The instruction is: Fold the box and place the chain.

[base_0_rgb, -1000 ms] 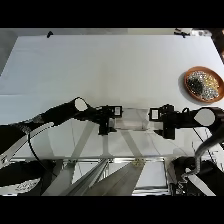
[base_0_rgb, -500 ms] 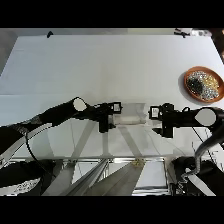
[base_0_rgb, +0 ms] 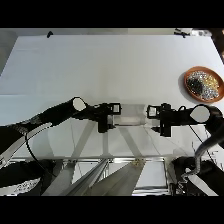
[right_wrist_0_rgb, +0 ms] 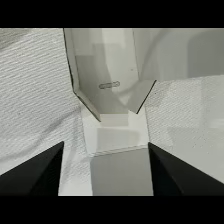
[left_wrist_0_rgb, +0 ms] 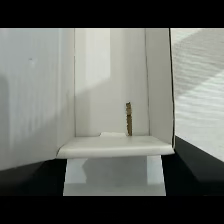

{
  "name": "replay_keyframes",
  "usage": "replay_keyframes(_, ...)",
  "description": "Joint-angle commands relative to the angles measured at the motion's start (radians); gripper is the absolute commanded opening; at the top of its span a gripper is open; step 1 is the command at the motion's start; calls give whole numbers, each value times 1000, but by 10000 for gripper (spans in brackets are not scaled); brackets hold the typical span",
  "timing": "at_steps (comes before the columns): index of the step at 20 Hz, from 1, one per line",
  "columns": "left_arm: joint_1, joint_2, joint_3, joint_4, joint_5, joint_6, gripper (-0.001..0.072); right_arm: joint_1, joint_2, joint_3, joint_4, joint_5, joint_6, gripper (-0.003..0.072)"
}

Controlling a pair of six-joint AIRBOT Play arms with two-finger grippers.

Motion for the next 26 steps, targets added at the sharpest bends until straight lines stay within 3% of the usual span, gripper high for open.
replay_keyframes(1,-1,1,1,-3,-17,10,13,0,-42,0,36,-33,-53,526)
replay_keyframes(2,-1,1,1,-2,-18,10,13,0,-48,0,72,-49,-87,521)
replay_keyframes(5,-1,1,1,-3,-19,10,13,0,-48,0,127,-97,-170,415)
replay_keyframes(13,-1,1,1,-3,-18,10,13,0,-68,0,20,-51,-179,416)
replay_keyframes(22,-1,1,1,-3,-18,10,13,0,-158,-1,134,-51,-183,386)
replay_keyframes(26,-1,1,1,-3,-18,10,13,0,-159,0,207,-68,-235,177)
